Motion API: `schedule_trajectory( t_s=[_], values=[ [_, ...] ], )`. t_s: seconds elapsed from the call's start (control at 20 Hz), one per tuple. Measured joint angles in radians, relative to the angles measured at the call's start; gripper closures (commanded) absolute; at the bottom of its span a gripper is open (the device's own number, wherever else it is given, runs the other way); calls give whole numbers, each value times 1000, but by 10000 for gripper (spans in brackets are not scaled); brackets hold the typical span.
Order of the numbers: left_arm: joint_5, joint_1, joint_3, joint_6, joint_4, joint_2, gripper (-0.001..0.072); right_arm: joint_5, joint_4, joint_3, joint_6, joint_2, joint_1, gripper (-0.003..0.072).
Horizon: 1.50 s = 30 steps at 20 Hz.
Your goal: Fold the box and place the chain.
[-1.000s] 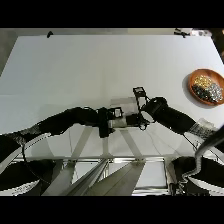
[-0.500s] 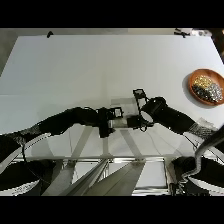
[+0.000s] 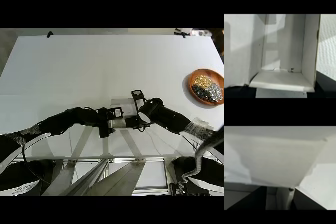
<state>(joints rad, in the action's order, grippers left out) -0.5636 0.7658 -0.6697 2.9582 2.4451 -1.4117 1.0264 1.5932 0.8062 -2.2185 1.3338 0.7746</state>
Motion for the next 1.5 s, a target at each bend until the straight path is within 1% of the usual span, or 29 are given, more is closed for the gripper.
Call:
schedule_trajectory(
  t_s=[0.05, 0.15, 0.45, 0.5, 0.55, 0.6, 0.65, 0.8, 0.85, 0.95, 1.0, 1.05, 1.3, 1.45, 1.5],
  values=[
    [0, 0, 0, 0, 0, 0, 698, 1, 0, 0, 0, 9, 3, 463],
    [0, 0, 0, 0, 0, 0, 698, 6, 2, 0, -6, 21, 12, 673],
    [0, 0, 0, 0, 0, 0, 698, 10, 8, 0, -2, 34, 23, 665],
    [0, 0, 0, 0, 0, 0, 698, 10, 8, 0, -1, 35, 24, 619],
    [0, 0, 0, 0, 0, 0, 698, 10, 8, 0, 0, 35, 24, 479],
    [0, 0, 0, 0, 0, 0, 698, 11, 12, 0, 8, 34, 24, 367],
    [0, 0, 0, 0, 0, 0, 698, 13, 16, 0, 11, 32, 24, 345],
    [-1, 0, 0, 0, 0, 0, 698, 5, 12, -2, 18, 16, 24, 346],
    [-1, 0, 0, 1, -1, 0, 698, 5, 8, -2, 21, 10, 24, 362],
    [-1, 0, 0, 0, 0, 0, 698, 13, 0, -2, 23, 2, 25, 579],
    [-1, 0, 0, 0, 0, 0, 698, 27, 10, -2, 24, 0, 24, 649],
    [0, 0, 0, -3, 2, 0, 698, 29, 7, -2, 18, -2, 24, 670],
    [0, 0, 0, -3, 3, 0, 698, 31, 7, -2, 26, -8, 24, 669],
    [-1, 0, 0, 1, 0, 0, 698, 37, 8, -2, 35, -18, 25, 557],
    [-1, 0, 0, 1, -1, 0, 698, 39, 7, -1, 35, -22, 25, 551]
  ],
)
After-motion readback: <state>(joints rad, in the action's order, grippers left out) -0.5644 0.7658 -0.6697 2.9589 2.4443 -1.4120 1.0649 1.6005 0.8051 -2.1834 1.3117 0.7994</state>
